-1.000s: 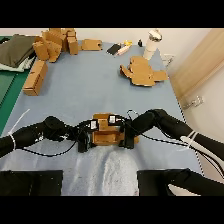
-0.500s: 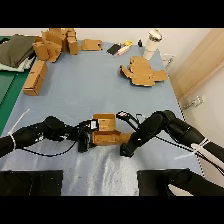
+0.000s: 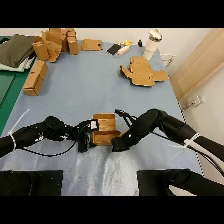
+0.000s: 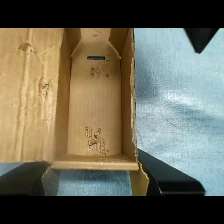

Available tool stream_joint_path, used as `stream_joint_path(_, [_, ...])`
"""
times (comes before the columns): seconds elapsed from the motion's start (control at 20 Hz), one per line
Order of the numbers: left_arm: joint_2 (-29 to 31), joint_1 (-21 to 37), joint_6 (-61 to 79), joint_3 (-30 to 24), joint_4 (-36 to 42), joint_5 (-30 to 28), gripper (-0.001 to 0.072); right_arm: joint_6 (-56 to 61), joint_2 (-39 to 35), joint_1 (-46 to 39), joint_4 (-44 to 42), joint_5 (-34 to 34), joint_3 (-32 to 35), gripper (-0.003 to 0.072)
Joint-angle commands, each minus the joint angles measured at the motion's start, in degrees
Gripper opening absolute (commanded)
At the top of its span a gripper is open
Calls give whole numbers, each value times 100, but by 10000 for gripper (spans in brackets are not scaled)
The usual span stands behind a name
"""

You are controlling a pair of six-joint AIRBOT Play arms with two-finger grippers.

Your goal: Fold the box.

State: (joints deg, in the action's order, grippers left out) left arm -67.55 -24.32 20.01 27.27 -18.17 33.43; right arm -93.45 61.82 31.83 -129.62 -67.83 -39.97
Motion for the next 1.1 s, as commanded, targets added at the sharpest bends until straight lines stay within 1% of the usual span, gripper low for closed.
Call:
stream_joint_path(0.0, [0,7,4,2,-2,0,332,57,44,-166,81,337,-632,4])
stream_joint_path(0.1, [0,7,4,4,-2,4,332,-249,201,-444,85,691,-1038,4])
stream_joint_path(0.2, [0,7,4,2,-2,2,332,-374,507,-723,85,935,-1228,4])
stream_joint_path(0.4, [0,7,4,4,-2,2,332,-892,1335,-859,79,892,-1257,2])
stream_joint_path(0.55, [0,7,4,2,-2,2,332,-1034,1722,-855,81,868,-1257,1])
stream_joint_path(0.7, [0,7,4,4,-2,2,332,-1145,1823,-824,83,885,-1255,1])
stream_joint_path(1.05, [0,7,4,2,-2,2,332,-1322,1740,-796,107,885,-1270,0])
